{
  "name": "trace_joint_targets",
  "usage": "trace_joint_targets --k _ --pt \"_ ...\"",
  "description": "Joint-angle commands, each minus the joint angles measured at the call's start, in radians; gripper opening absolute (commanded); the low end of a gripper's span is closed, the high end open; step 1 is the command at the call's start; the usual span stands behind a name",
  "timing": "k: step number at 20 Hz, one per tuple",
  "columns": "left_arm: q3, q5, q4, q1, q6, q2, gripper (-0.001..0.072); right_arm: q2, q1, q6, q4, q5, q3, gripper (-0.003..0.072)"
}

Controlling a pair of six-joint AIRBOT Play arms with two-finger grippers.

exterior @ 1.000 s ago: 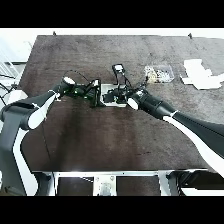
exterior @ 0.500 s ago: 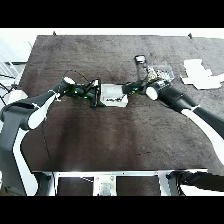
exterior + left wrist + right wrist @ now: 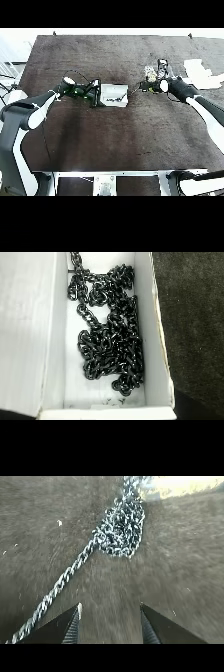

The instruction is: Fold the box and place the chain.

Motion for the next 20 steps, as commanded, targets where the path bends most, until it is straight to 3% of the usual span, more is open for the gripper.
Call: trace_joint_targets --k 1,4,8,10,13,16,20 --pt "0.0 0.0 0.0 0.001 0.0 0.0 0.035 -0.114 0.011 0.006 0.032 -0.005 0.09 0.0465" --pt "0.0 0.0 0.0 0.001 0.0 0.0 0.0349 -0.192 0.022 0.006 0.068 -0.004 0.171 0.0464" --pt "0.0 0.0 0.0 0.001 0.0 0.0 0.0349 -0.266 0.017 0.006 0.076 0.03 0.23 0.041" --pt "0.0 0.0 0.0 0.001 0.0 0.0 0.0349 -0.292 0.006 0.006 0.076 0.04 0.245 0.0295" --pt "0.0 0.0 0.0 0.001 0.0 0.0 0.0349 -0.296 0.01 -0.064 0.076 0.022 0.257 0.0022" --pt "0.0 0.0 0.0 0.001 0.0 0.0 0.0349 -0.238 0.023 -0.118 0.076 0.039 0.275 0.0019" --pt "0.0 0.0 0.0 0.001 0.0 0.0 0.035 -0.008 0.055 -0.194 0.046 0.068 0.275 0.0018"
